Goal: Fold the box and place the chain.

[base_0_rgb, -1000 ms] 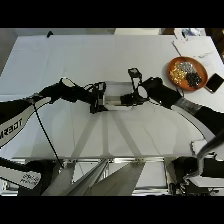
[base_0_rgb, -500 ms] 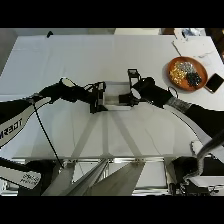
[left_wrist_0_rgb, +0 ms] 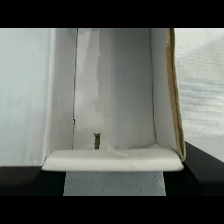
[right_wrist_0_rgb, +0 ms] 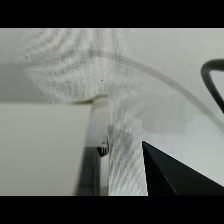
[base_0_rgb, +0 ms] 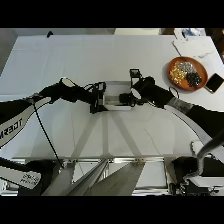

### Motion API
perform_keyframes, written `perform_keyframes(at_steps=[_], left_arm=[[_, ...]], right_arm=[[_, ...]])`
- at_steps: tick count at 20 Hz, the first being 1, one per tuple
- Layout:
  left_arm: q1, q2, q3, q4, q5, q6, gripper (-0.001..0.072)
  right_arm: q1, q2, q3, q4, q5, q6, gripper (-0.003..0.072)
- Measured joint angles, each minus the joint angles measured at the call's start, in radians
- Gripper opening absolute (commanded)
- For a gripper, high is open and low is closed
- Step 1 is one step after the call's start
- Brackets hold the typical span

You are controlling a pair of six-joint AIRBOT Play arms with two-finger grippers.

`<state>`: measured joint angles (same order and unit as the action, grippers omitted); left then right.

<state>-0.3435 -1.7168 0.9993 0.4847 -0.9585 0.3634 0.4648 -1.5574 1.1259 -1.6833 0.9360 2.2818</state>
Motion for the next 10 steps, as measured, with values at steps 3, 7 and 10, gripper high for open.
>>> perform_keyframes(at_steps=[3, 7, 10], left_arm=[[0.000, 0.000, 0.000, 0.000, 0.000, 0.000, 0.0153], [0.000, 0.000, 0.000, 0.001, 0.001, 0.000, 0.0153], [0.000, 0.000, 0.000, 0.000, 0.001, -0.001, 0.0153]], right_arm=[[-0.001, 0.063, 0.000, 0.000, 0.026, 0.003, 0.0500], [-0.039, 0.188, 0.000, 0.007, 0.055, -0.034, 0.0500], [-0.132, 0.273, 0.000, -0.024, 0.088, -0.100, 0.0517]])
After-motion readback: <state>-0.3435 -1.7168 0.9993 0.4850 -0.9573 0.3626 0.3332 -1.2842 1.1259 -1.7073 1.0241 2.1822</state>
